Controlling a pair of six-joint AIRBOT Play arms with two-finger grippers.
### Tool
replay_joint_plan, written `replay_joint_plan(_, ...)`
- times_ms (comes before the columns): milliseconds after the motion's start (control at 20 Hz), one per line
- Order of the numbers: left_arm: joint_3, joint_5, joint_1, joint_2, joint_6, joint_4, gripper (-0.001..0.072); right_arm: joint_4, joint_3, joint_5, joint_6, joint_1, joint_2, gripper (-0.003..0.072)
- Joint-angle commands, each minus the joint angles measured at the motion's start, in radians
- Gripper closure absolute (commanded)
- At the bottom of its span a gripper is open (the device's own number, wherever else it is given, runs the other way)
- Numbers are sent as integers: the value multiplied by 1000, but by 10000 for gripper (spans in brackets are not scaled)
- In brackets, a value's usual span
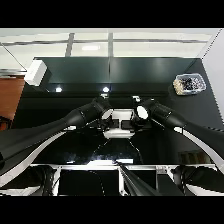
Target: Fold the box and place the chain.
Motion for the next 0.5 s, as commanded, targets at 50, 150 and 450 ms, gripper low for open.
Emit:
replay_joint_plan(50, 0, 2, 1, 0, 1, 0, 679, 12, 0, 5, 3, 1, 0, 417)
replay_joint_plan(150, 0, 1, 1, 0, 1, 0, 679, 13, 0, 12, 3, 1, 0, 418)
replay_joint_plan(450, 0, -1, 1, 0, 1, 0, 680, -67, 63, 90, 33, 1, -2, 419)
